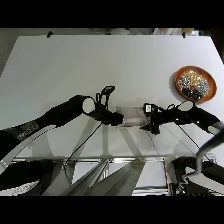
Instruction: Fold the box and place the chain.
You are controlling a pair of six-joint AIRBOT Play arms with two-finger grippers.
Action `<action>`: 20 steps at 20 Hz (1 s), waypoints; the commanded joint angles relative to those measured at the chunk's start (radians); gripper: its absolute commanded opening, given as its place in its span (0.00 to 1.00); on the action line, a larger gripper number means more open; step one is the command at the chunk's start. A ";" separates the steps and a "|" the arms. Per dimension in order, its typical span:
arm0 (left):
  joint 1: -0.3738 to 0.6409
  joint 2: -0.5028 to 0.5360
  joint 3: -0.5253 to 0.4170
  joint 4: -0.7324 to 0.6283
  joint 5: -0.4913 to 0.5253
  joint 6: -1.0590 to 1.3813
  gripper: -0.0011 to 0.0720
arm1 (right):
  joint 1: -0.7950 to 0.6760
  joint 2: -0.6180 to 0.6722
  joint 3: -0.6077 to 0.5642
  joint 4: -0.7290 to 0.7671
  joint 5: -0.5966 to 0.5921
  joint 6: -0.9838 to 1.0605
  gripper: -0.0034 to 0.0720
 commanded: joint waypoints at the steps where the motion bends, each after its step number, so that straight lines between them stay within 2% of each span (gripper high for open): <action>1: -0.032 -0.024 0.064 0.165 -0.064 -0.222 0.33 | 0.000 0.001 0.000 0.001 -0.001 0.000 0.65; 4: -0.051 -0.047 0.127 0.226 -0.143 -0.311 0.33 | 0.000 0.001 0.000 0.000 -0.002 0.000 0.65; 9: -0.081 -0.161 0.331 0.323 -0.397 -0.448 0.33 | 0.000 0.001 0.000 -0.002 -0.001 0.000 0.65; 11: -0.093 -0.212 0.396 0.359 -0.466 -0.541 0.32 | 0.000 0.001 0.000 -0.002 -0.001 0.000 0.65; 16: -0.124 -0.291 0.417 0.372 -0.423 -0.658 0.32 | 0.000 0.001 0.000 -0.002 0.000 0.000 0.65; 20: -0.137 -0.317 0.417 0.391 -0.393 -0.733 0.29 | 0.000 0.001 0.000 -0.002 0.000 0.000 0.65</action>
